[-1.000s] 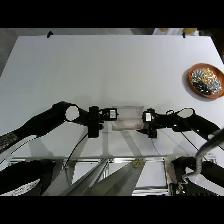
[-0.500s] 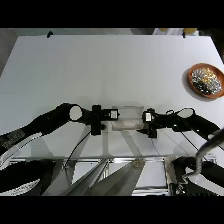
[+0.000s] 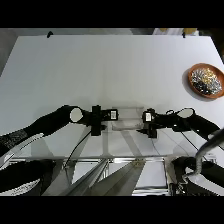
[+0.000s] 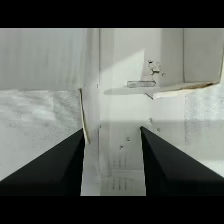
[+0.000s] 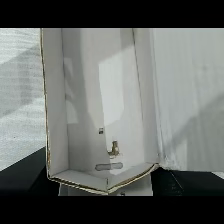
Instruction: Fold the box and place the chain.
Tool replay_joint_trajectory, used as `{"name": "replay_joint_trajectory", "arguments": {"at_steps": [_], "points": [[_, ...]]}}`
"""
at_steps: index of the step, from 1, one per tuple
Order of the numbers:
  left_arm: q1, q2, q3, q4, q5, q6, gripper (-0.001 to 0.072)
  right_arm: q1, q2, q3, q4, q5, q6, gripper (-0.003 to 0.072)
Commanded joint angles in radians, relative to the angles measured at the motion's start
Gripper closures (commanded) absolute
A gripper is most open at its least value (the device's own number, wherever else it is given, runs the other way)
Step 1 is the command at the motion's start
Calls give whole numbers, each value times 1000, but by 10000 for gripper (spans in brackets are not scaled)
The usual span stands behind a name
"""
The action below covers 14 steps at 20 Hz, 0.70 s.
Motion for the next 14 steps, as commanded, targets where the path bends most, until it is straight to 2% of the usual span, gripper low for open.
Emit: {"name": "replay_joint_trajectory", "arguments": {"at_steps": [1, 5, 9, 14], "points": [[0, 7, -13, 9, 29, 2, 317, 0, 1, 0, 0, 0, 0, 391], [14, 66, -13, 2, 39, 4, 317, 0, 0, 0, 0, 0, 0, 391], [28, 99, -13, -1, 8, 41, 317, 0, 0, 0, 0, 0, 0, 391], [26, 93, -13, -97, 1, 255, 319, 0, 0, 0, 0, 0, 0, 391]]}}
